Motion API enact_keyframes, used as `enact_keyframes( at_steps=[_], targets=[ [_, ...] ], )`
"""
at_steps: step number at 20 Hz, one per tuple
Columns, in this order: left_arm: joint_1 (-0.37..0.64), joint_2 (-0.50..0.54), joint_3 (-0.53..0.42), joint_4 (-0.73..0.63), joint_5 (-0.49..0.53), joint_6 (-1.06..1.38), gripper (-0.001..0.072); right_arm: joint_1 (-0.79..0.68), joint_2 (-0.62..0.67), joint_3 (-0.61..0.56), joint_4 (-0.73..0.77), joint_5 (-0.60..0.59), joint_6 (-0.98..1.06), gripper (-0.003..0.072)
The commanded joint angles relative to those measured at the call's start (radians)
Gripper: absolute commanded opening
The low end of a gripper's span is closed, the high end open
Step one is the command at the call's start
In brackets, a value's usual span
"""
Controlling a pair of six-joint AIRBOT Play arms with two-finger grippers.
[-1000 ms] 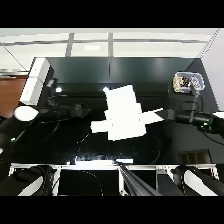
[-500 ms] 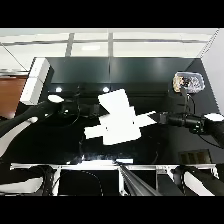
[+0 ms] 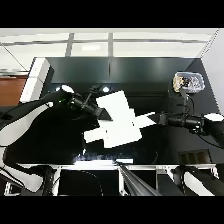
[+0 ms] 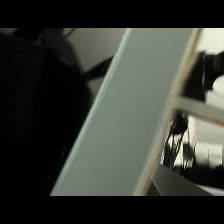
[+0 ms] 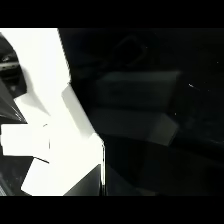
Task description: Fold the box and place the chain.
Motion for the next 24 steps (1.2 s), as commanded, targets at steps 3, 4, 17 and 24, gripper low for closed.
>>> enact_keyframes(
  at_steps=[3, 4, 17, 24],
  targets=[
    [0.000, -0.021, 0.029, 0.129, -0.069, 0.045, 0.0344, 0.001, 0.001, -0.001, -0.001, 0.002, 0.002, 0.0012],
    [0.000, -0.021, 0.029, 0.134, -0.066, 0.054, 0.0281, 0.001, 0.001, -0.001, -0.003, 0.003, 0.002, 0.0012],
    [0.000, -0.021, 0.029, 0.080, -0.041, 0.170, 0.0044, 0.001, 0.001, -0.001, -0.044, 0.003, 0.022, 0.0012],
    [-0.006, 0.064, 0.028, 0.105, -0.037, 0.173, 0.0024, -0.040, 0.001, 0.190, -0.293, 0.076, 0.042, 0.0643]
  ],
)
